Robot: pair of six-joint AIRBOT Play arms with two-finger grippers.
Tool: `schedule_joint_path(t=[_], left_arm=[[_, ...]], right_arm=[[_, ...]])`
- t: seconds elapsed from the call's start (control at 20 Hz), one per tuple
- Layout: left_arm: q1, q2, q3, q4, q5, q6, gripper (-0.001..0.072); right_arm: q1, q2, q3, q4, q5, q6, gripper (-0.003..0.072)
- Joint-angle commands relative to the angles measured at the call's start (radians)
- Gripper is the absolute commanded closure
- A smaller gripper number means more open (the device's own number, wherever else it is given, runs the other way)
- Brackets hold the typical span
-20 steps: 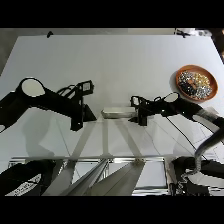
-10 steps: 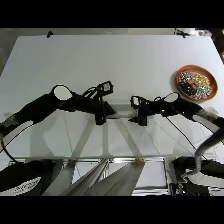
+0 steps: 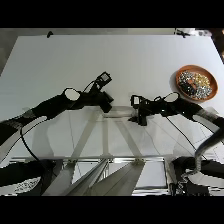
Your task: Fold the box and place the chain.
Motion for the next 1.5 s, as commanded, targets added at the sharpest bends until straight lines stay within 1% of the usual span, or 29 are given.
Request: schedule_joint_path(t=[0.0,0.15,0.35,0.5,0.65,0.8,0.85,0.9,0.95,1.05,1.1,1.15,1.2,1.25,1.3,1.35,1.45], left_arm=[[-0.001,-0.023,-0.001,0.003,-0.029,-0.004,0.0704],[-0.001,-0.023,-0.001,0.003,-0.062,-0.004,0.0704],[0.0,-0.019,-0.001,0.003,-0.176,-0.003,0.0704],[0.0,0.004,0.0,0.004,-0.176,0.007,0.0701],[0.008,0.051,0.0,0.013,-0.149,0.008,0.0701],[0.049,0.109,0.0,0.024,-0.151,0.012,0.0694],[0.069,0.129,0.0,0.048,-0.166,0.011,0.0663],[0.091,0.151,0.0,0.086,-0.192,0.01,0.0573],[0.115,0.178,0.0,0.135,-0.23,0.01,0.051],[0.159,0.23,0.0,0.254,-0.325,0.007,0.0497],[0.177,0.254,0.0,0.336,-0.383,0.008,0.0496],[0.189,0.269,-0.001,0.443,-0.452,0.024,0.0459],[0.195,0.271,-0.001,0.55,-0.513,0.038,0.0371],[0.195,0.267,-0.001,0.635,-0.565,0.037,0.0364],[0.195,0.257,-0.001,0.664,-0.616,0.041,0.0366],[0.21,0.242,-0.001,0.64,-0.652,0.061,0.0366],[0.211,0.211,-0.001,0.562,-0.642,0.127,0.0372]], right_arm=[[0.0,0.001,0.0,-0.003,0.0,-0.001,0.0372],[0.0,0.001,0.0,-0.003,0.0,-0.001,0.0372],[0.0,0.001,0.0,-0.003,0.0,-0.001,0.0372],[0.0,0.001,0.0,-0.003,0.0,-0.001,0.0372],[0.0,0.001,0.0,-0.003,0.0,-0.001,0.0372],[0.0,0.001,0.0,-0.003,0.0,-0.001,0.0372],[0.0,0.001,0.0,-0.003,0.001,-0.001,0.0372],[0.0,0.001,0.0,-0.003,0.0,-0.001,0.0372],[0.0,0.001,0.0,-0.003,0.0,-0.001,0.0372],[0.0,0.001,0.0,-0.003,0.0,-0.001,0.0372],[0.0,0.001,0.0,-0.003,0.0,-0.001,0.0372],[0.0,0.001,0.0,-0.003,0.002,-0.001,0.0371],[0.0,0.001,0.0,-0.003,0.001,-0.001,0.0372],[0.0,0.001,0.0,-0.003,0.001,-0.001,0.0372],[0.0,0.001,0.0,-0.003,0.001,-0.001,0.0372],[0.0,0.001,0.0,-0.003,0.001,-0.001,0.0372],[0.0,0.001,0.0,-0.003,0.001,-0.001,0.0372]])
